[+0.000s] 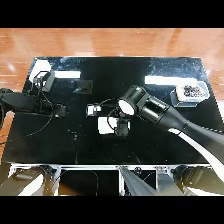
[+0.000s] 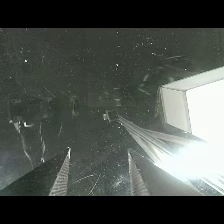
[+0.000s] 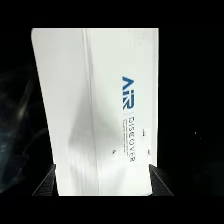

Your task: Fold the box and place the chain.

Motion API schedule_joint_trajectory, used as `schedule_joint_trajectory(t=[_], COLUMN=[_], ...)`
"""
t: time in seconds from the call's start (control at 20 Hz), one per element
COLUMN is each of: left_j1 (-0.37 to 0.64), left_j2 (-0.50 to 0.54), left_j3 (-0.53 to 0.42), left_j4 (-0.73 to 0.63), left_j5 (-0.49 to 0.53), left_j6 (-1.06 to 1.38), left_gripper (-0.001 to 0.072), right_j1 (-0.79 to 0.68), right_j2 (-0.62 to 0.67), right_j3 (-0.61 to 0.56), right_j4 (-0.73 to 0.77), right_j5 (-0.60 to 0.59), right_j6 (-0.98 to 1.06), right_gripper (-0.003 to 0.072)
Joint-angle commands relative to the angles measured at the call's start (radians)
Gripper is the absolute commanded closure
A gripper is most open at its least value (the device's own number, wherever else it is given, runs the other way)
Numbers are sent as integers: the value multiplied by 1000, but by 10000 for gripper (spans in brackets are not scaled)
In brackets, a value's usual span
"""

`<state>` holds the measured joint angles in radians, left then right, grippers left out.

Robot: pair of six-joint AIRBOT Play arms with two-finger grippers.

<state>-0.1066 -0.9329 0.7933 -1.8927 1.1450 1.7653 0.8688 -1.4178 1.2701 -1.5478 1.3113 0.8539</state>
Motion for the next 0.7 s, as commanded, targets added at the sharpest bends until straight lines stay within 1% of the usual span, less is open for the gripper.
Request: schedule_joint_trajectory(t=[0.0, 0.1, 0.25, 0.65], left_j1=[1, 1, 1, 1], left_j2=[0, 0, 0, 0], left_j3=[0, 0, 0, 0], left_j4=[0, 0, -1, -1], left_j5=[2, -2, -1, -1], left_j6=[0, -1, -1, -1], left_gripper=[243, 243, 243, 243], right_j1=[-9, -9, -9, -9], right_j2=[6, 6, 6, 6], right_j3=[-77, -101, -102, -102], right_j4=[3, 2, -27, -50], right_j5=[-66, -111, -132, -143], right_j6=[-36, -35, -20, -17], right_gripper=[-22, -22, -21, -12])
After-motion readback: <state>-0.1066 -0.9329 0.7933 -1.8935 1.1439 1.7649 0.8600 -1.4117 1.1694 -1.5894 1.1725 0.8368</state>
